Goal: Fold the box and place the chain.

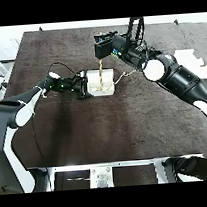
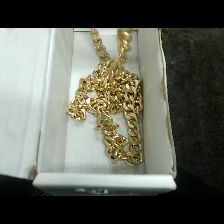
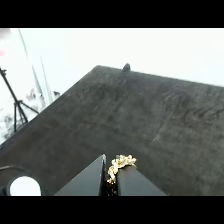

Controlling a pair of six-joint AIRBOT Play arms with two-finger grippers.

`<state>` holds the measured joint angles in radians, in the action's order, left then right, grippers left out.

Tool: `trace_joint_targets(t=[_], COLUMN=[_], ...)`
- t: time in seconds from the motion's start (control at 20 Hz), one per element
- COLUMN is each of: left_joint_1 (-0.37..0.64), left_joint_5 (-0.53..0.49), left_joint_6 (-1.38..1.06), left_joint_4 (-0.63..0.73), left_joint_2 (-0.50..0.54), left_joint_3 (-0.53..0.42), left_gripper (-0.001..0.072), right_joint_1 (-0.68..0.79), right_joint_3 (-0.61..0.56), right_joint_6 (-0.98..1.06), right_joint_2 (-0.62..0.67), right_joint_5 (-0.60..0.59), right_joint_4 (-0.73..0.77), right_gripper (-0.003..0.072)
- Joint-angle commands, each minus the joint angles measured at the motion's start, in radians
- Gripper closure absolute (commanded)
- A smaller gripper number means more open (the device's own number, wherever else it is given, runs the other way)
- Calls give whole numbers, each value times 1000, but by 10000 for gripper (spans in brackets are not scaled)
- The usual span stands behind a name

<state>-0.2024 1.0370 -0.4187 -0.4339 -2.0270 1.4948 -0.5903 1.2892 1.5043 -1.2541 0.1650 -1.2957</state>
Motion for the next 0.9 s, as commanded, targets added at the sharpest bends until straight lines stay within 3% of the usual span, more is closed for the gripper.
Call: trace_joint_targets(t=[0.0,0.55,0.85], left_joint_1=[1,1,1], left_joint_5=[-1,0,0], left_joint_6=[-1,0,0], left_joint_4=[0,0,0], left_joint_2=[0,0,0], left_joint_3=[0,0,0], left_gripper=[288,288,288], right_joint_1=[11,29,29], right_joint_3=[7,29,-146], right_joint_6=[-6,-24,40], right_joint_2=[-9,-21,-42], right_joint_5=[-77,-77,-27], right_joint_4=[-11,-18,-13], right_gripper=[687,687,687])
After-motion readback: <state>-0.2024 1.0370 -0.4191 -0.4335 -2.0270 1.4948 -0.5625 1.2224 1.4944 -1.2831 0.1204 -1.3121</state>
